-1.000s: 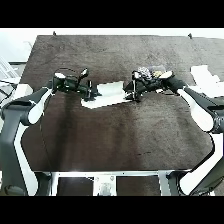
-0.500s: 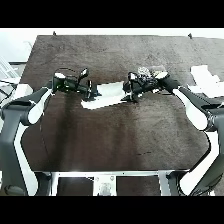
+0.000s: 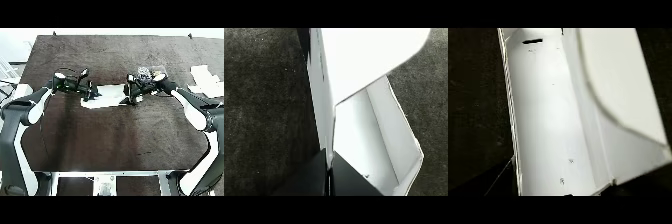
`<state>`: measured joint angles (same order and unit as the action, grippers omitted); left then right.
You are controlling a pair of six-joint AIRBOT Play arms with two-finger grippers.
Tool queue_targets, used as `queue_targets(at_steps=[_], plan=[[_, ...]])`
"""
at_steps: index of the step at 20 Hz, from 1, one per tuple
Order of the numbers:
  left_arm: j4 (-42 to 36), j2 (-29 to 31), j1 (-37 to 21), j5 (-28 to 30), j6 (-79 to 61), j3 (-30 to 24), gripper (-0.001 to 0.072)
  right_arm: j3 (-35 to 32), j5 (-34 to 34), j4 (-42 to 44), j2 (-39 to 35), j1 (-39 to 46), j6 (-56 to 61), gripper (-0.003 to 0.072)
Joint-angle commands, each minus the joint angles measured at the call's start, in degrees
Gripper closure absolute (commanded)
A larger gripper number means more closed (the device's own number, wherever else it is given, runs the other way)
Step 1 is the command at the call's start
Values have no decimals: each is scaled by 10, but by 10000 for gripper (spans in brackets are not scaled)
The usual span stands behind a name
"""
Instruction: Fold the box and place the chain.
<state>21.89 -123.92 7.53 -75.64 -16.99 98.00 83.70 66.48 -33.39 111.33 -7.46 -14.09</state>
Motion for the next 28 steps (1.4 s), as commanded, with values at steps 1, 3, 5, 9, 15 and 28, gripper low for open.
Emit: queue_targets(at_steps=[1,3,5,9,15,28], plan=[[0,0,0,2,0,0,689,-10,-2,4,2,-3,-8,83],[0,0,0,2,0,0,688,-10,-3,7,7,-3,-12,83],[0,0,0,2,0,0,689,-10,-4,10,10,-3,-33,83],[0,0,0,2,0,0,689,-9,-4,18,14,-3,-60,83],[0,0,0,2,0,0,688,-7,-4,18,17,-3,-92,84],[0,0,0,2,0,0,689,15,18,19,35,-3,-95,84]])
